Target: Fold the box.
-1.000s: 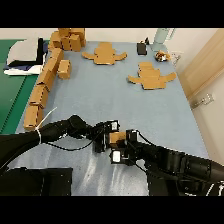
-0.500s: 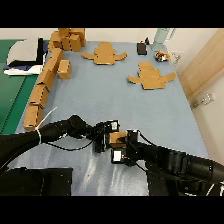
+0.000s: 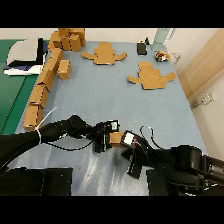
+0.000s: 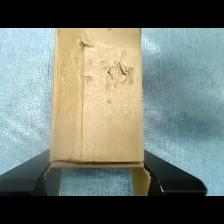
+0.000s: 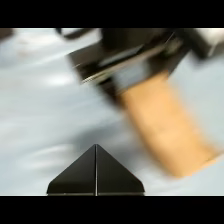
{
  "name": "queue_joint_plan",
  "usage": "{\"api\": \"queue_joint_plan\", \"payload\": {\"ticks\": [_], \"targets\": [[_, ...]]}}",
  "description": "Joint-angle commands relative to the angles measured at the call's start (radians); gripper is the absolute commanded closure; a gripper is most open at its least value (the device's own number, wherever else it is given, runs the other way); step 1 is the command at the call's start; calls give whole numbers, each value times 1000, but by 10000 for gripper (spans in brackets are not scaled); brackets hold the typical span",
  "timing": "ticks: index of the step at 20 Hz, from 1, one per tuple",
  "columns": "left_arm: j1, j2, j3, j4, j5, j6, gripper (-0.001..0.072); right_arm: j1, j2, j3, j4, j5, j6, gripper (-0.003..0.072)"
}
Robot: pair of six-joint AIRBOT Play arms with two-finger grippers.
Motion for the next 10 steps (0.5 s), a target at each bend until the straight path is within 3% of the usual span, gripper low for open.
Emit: {"api": "queue_joint_plan", "payload": {"ticks": [1,3,6,10], "targets": [[0,0,1,0,0,0,281,-1,21,-39,426,-106,108,684],[0,0,1,0,0,0,281,-1,16,-85,583,-83,66,684],[0,0,1,0,0,0,281,-24,-21,-93,694,-60,-45,684],[0,0,1,0,0,0,281,-222,-64,-92,948,-87,-313,684]]}}
